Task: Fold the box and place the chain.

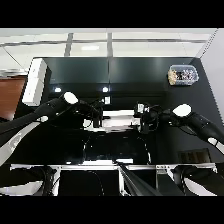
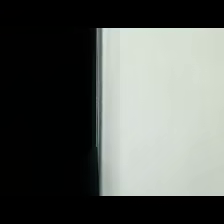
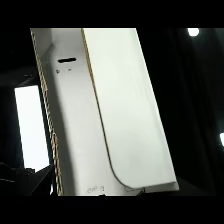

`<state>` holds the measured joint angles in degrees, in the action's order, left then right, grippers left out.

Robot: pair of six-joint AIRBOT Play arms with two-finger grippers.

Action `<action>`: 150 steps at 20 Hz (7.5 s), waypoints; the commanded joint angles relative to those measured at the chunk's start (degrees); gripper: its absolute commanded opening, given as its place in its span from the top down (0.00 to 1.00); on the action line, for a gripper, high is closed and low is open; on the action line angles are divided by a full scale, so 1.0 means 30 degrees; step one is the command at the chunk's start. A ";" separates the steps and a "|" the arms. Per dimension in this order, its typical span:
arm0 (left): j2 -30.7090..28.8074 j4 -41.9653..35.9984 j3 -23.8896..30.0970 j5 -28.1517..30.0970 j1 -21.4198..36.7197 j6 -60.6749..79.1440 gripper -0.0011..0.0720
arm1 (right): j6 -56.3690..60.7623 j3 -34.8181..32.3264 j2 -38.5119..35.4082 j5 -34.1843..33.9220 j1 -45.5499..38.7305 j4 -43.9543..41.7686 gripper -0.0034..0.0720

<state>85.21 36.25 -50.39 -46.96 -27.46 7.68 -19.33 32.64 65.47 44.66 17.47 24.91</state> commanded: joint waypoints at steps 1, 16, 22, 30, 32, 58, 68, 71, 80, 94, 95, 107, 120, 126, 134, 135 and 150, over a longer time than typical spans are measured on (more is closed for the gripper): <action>-0.0015 0.0452 -0.0066 -0.0495 -0.0007 0.0437 0.95 | -0.0707 -0.0102 0.0291 0.0459 0.0393 0.1035 0.02; -0.0015 0.0627 -0.0066 -0.0444 -0.0015 0.0357 0.95 | -0.0576 -0.0270 0.2222 -0.1202 0.0685 0.0801 0.02; -0.0015 0.0627 -0.0066 -0.0495 -0.0015 0.0357 0.95 | 0.0474 -0.0226 0.2514 -0.1479 0.0816 0.1392 0.02; -0.0015 0.0627 -0.0066 -0.0503 -0.0015 0.0357 0.95 | 0.1625 -0.0211 0.2623 -0.1902 0.1144 0.2805 0.02; -0.0015 0.0627 -0.0066 -0.0495 -0.0015 0.0357 0.95 | 0.1858 -0.0211 0.2630 -0.2135 0.1333 0.2965 0.02; -0.4532 0.3271 0.0568 -1.0171 0.3963 -1.6232 0.95 | 0.1865 -0.0211 0.2645 -0.2135 0.1435 0.3213 0.85; -0.1647 -0.6936 0.2484 0.0787 0.1945 -1.0703 0.95 | 0.1865 -0.0211 0.2645 -0.2113 0.1443 0.3213 0.85; -0.0466 -0.5013 0.2492 0.0495 0.1333 -1.1701 0.95 | 0.1865 -0.0211 0.2645 -0.2113 0.1435 0.3213 0.85; -0.1683 -0.5056 0.1654 0.0699 0.2412 -1.1693 0.95 | 0.1865 -0.0219 0.2645 -0.2120 0.1435 0.3213 0.85; -0.7992 0.0962 0.6433 -0.2390 0.2732 0.0095 0.09 | 0.1865 -0.0211 0.2645 -0.2113 0.1435 0.3213 0.85; -0.7745 0.1005 0.6528 -0.1348 0.2630 0.1173 0.01 | 0.1865 -0.0211 0.2645 -0.2113 0.1435 0.3213 0.85; -0.4255 0.0102 0.4874 0.0998 0.0845 0.2433 0.38 | 0.1858 -0.0211 0.2645 -0.2113 0.1435 0.3213 0.85; -0.3111 -0.4350 0.4809 0.2273 -0.0743 0.2324 0.67 | 0.1865 -0.0219 0.2645 -0.2113 0.1443 0.3213 0.85; -0.3111 -0.4226 0.4787 0.2470 -0.0699 0.2339 0.85 | 0.1865 -0.0211 0.2645 -0.2113 0.1435 0.3213 0.85; -0.3220 -0.3162 0.4779 0.2441 -0.0605 0.2018 0.38 | 0.1865 -0.0211 0.2645 -0.2113 0.1435 0.3213 0.85; -0.3497 -0.2769 0.4772 0.2448 -0.0452 0.0976 0.46 | 0.1865 -0.0211 0.2645 -0.2113 0.1435 0.3213 0.85; -0.6011 0.1195 0.7512 -0.3060 1.0418 -2.4458 0.95 | 0.1865 -0.0219 0.2645 -0.2113 0.1435 0.3213 0.85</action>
<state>63.31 48.12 -30.15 -52.64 -0.67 -59.33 -13.76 31.99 73.38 38.33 21.74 34.57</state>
